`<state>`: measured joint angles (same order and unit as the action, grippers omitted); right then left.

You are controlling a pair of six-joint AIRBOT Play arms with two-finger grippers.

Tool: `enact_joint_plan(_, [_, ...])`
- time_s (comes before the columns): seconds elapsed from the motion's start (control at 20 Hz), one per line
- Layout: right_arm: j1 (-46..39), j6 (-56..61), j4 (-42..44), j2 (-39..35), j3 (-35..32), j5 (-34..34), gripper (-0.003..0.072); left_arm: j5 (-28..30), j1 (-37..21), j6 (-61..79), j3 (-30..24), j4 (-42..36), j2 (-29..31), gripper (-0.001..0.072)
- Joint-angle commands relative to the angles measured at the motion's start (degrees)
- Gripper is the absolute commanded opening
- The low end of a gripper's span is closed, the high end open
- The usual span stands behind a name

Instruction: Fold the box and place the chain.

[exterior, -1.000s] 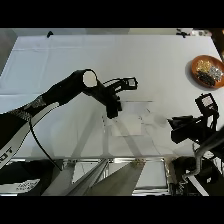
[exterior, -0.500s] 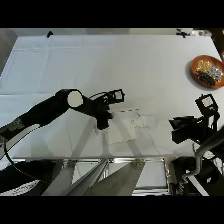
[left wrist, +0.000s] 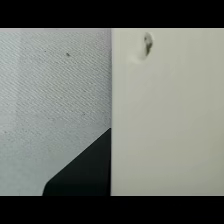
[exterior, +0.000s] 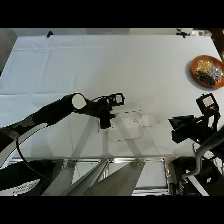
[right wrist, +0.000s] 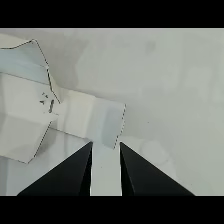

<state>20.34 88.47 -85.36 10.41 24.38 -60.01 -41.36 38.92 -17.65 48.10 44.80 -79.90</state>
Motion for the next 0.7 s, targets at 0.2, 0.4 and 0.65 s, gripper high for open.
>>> enact_joint_plan(0.2, [0.07, 0.02, 0.04, -0.02, 0.00, 0.90, 0.0198, 0.46, -0.79, 11.37, -0.09, -2.16, -1.99, 0.0004])
enact_joint_plan(0.4, [0.07, 0.02, 0.04, -0.02, 0.00, 1.09, 0.0198, 0.50, -0.79, 11.41, -0.09, -2.14, -2.05, 0.0004])
enact_joint_plan(0.65, [0.07, 0.02, 0.04, -0.02, 0.00, 1.09, 0.0198, 0.90, -0.79, 10.97, -0.09, -2.45, -2.12, 0.0005])
